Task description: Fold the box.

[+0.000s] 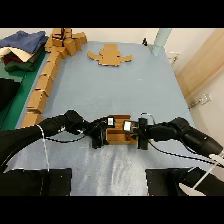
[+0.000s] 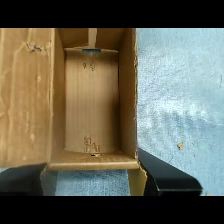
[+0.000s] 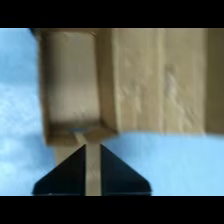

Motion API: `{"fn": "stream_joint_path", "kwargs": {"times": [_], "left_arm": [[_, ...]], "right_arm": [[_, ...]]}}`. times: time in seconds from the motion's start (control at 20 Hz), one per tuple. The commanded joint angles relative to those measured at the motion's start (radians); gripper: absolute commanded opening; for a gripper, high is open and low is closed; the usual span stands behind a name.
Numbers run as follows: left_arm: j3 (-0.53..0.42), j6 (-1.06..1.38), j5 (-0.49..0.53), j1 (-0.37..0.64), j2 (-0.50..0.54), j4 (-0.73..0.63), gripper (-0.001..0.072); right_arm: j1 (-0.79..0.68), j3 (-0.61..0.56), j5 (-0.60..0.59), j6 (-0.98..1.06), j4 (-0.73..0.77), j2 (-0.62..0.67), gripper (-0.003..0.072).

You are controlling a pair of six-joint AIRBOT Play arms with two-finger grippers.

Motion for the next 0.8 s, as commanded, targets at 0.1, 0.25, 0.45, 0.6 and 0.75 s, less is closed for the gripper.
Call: {"fn": "stream_joint_path", "kwargs": {"times": [0.1,0.25,0.45,0.6,0.75], "left_arm": [[0.000,0.000,0.000,0.000,0.000,0.000,0.0414],[0.000,0.000,0.000,0.000,0.000,0.000,0.0414],[0.000,0.000,0.000,0.000,0.000,0.000,0.0414],[0.000,0.000,0.000,0.000,0.000,0.000,0.0414],[0.000,0.000,0.000,0.000,0.000,0.000,0.0414]], "right_arm": [[-0.067,0.027,-0.150,0.991,-0.686,0.130,0.0081],[-0.211,0.023,-0.291,1.260,-0.520,0.086,0.0018],[-0.269,-0.016,-0.202,1.096,-0.056,-0.012,0.0004],[-0.268,-0.016,-0.193,0.967,0.119,-0.052,0.0004],[-0.268,-0.017,-0.195,0.957,0.135,-0.054,0.0004]]}}
